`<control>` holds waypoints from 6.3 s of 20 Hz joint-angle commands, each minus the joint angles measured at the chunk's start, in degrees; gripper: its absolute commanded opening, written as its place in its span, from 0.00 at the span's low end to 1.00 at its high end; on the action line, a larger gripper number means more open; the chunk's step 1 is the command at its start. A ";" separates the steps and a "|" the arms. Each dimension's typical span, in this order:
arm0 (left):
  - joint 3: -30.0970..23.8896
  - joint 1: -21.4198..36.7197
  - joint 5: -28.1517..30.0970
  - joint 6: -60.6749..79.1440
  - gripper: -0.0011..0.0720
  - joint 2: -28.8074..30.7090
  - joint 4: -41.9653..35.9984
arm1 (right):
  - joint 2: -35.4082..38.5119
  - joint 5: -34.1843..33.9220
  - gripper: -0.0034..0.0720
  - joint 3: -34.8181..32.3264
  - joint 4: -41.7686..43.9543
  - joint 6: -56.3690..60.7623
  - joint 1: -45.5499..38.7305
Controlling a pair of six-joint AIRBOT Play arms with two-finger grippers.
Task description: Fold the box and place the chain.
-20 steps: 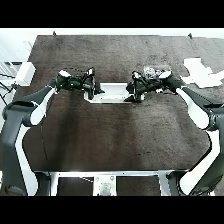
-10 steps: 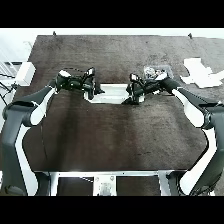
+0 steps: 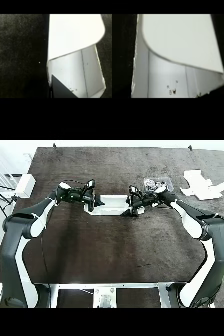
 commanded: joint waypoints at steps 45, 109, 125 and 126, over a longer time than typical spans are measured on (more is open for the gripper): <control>3.78 1.99 -7.72 -6.97 0.58 0.76 -0.50 | -0.98 -0.59 0.71 0.07 0.15 -0.50 -0.04; -14.84 -5.97 23.87 -11.08 0.04 13.73 2.40 | -0.98 -0.59 0.71 0.07 0.15 -0.50 -0.04; -10.19 -0.68 6.62 -12.41 0.89 21.05 11.32 | -0.98 -0.59 0.71 0.07 0.15 -0.50 -0.04; -10.19 -0.90 4.96 -14.73 0.89 21.24 14.40 | -0.98 -0.59 0.71 0.07 0.15 -0.50 -0.04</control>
